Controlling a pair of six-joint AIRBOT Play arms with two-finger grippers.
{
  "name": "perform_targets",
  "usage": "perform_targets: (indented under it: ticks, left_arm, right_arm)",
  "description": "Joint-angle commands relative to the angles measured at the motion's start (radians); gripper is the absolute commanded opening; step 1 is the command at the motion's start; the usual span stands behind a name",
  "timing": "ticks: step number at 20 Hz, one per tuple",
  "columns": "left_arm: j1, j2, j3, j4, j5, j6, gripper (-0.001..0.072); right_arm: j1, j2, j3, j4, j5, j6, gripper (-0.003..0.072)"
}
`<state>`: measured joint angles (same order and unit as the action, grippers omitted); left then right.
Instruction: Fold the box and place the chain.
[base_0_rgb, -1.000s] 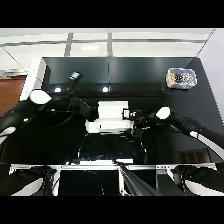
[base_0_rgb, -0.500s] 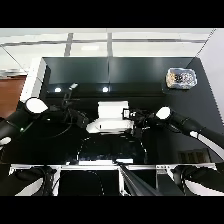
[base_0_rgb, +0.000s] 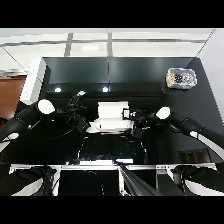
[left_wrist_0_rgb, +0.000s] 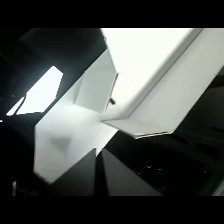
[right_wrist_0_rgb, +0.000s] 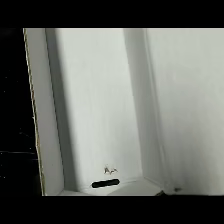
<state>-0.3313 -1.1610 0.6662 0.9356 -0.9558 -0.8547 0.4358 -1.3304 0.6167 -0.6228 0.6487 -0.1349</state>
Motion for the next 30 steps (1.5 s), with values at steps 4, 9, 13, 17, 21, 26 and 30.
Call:
perform_targets:
  ticks: [4, 9, 13, 17, 21, 26, 30]
  left_arm:
    - [-0.003, -0.003, 0.007, 0.100, 0.002, 0.333, 0.0650]
    - [-0.050, -0.003, 0.007, 0.098, 0.076, 0.660, 0.0711]
    - [-0.117, -0.003, 0.007, 0.097, 0.171, 0.699, 0.0710]
    - [-0.151, -0.003, 0.006, 0.048, 0.142, 0.693, 0.0709]
    - [-0.151, -0.003, 0.006, -0.036, 0.126, 0.695, 0.0399]
    - [-0.151, -0.004, 0.006, -0.052, 0.156, 0.694, 0.0259]
    - [-0.157, -0.006, 0.006, -0.108, 0.200, 0.693, 0.0258]
  right_arm:
    - [0.000, -0.001, 0.000, 0.000, 0.000, 0.000, 0.0127]
    - [0.000, -0.001, 0.000, 0.000, -0.001, 0.000, 0.0127]
    - [0.000, -0.001, 0.000, 0.001, -0.002, 0.001, 0.0127]
    - [0.000, -0.001, 0.000, 0.001, -0.002, 0.001, 0.0127]
    - [0.000, -0.001, 0.000, 0.001, -0.002, 0.001, 0.0127]
    - [0.000, -0.001, 0.000, 0.001, -0.002, 0.001, 0.0127]
    - [0.000, -0.001, 0.000, 0.001, -0.002, 0.001, 0.0127]
